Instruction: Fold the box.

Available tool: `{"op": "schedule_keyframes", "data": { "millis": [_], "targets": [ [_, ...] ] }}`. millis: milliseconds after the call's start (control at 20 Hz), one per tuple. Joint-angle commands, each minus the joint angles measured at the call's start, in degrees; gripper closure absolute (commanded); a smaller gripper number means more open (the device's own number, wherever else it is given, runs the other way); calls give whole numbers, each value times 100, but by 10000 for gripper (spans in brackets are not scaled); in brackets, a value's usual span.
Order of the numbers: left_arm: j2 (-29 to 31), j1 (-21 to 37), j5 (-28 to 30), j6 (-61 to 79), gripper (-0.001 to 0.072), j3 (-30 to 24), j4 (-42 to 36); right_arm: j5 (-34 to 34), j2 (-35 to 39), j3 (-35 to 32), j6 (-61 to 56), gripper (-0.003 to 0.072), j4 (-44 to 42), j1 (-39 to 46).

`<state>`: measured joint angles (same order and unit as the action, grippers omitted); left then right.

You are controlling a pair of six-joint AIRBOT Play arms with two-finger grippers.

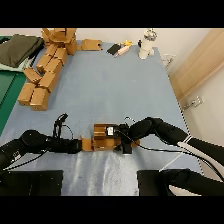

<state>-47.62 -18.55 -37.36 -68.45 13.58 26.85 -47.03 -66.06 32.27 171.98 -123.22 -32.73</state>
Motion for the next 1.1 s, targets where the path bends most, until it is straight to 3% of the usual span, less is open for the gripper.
{"op": "schedule_keyframes", "data": {
  "millis": [0,300,400,450,600,1050],
  "targets": [
    [-4,-221,17,208,701,72,-380,2,0,-2,0,169,2,-2],
    [31,-219,-254,275,696,337,-459,0,0,-2,0,169,0,-2],
    [31,-219,-317,326,390,350,-682,2,0,-2,0,169,0,-2],
    [31,-219,-358,402,430,363,-697,2,0,-2,0,169,0,-2],
    [31,-219,-363,483,399,376,-789,2,0,-2,0,170,0,-2],
    [17,-221,-450,820,400,385,-1054,2,0,-2,0,169,0,-2]
  ]
}}
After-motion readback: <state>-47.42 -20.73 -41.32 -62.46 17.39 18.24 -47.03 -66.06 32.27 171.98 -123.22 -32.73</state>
